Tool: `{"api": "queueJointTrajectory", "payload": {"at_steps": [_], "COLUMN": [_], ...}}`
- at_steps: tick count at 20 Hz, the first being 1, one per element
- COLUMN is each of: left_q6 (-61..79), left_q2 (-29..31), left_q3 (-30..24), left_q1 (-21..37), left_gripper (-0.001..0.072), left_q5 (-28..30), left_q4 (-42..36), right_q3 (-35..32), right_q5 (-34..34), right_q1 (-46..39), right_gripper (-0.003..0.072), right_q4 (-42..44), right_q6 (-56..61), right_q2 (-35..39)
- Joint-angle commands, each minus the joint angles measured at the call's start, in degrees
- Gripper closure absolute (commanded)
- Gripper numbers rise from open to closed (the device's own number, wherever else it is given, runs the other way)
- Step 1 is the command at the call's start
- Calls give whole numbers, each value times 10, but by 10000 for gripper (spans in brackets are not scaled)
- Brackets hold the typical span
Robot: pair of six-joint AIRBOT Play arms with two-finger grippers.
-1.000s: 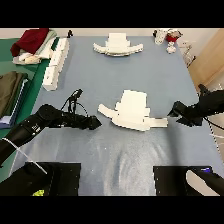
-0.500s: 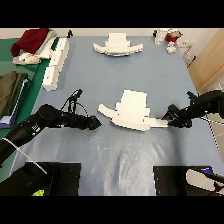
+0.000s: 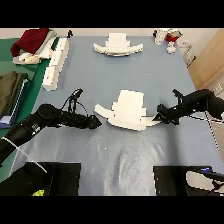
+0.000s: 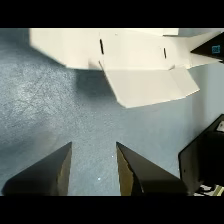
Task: Fold the box.
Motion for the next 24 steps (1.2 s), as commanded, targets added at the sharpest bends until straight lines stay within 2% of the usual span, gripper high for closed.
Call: {"api": "queueJointTrajectory", "payload": {"at_steps": [1,3,5,7,9,13,16,21,24], "left_q6": [-3,-6,-6,5,33,132,168,250,293], "left_q2": [-6,-24,-51,-85,-127,-229,-296,-370,-408], "left_q3": [48,102,144,160,162,168,180,204,241], "left_q1": [40,104,163,201,217,218,217,186,148], "left_gripper": [295,295,295,294,294,294,294,295,296], "left_q5": [-78,-152,-195,-211,-213,-215,-216,-218,-240], "left_q4": [45,57,53,38,16,-70,-85,-129,-139], "right_q3": [2,-7,-39,-74,-85,-85,-85,-85,-85], "right_q5": [27,50,78,101,73,109,140,145,145], "right_q1": [50,88,123,155,173,215,236,238,238], "right_gripper": [683,683,683,682,682,682,682,682,683], "right_q4": [10,8,8,3,3,4,5,4,3], "right_q6": [-43,-65,-94,-99,-90,-82,-71,-61,-61], "right_q2": [19,55,98,131,138,138,138,138,138]}}
